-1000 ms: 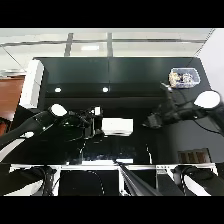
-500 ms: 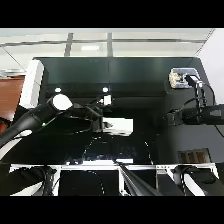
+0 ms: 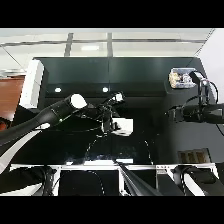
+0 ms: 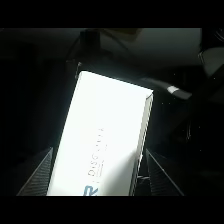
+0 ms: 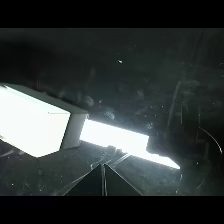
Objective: Fold the box and place the chain.
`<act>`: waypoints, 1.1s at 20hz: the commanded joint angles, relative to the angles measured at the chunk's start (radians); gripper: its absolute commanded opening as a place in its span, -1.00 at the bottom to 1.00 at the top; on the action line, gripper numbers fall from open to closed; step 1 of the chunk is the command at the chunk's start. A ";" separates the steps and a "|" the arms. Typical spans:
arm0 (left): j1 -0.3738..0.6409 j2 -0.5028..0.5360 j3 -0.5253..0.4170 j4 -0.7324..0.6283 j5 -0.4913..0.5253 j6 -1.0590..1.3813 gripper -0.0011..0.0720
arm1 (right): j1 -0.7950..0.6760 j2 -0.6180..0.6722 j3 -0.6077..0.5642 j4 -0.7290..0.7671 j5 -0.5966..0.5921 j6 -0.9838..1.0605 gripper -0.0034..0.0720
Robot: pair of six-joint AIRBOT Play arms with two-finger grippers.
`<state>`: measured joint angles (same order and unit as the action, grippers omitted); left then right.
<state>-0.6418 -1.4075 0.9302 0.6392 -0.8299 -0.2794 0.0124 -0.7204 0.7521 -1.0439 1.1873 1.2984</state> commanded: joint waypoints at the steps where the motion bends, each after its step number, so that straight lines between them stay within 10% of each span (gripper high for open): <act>1: -0.003 -0.013 0.004 -0.014 -0.021 0.026 0.97 | 0.000 0.001 0.001 -0.001 -0.006 -0.001 -0.86; 22: -0.061 -0.043 0.005 0.266 -0.078 0.153 0.97 | 0.000 0.001 0.001 0.000 -0.055 0.000 -0.86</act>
<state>-0.6960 -1.4326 0.9367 0.8474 -0.9035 -0.1295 0.0124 -0.7208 0.7521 -1.0443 1.1431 1.2976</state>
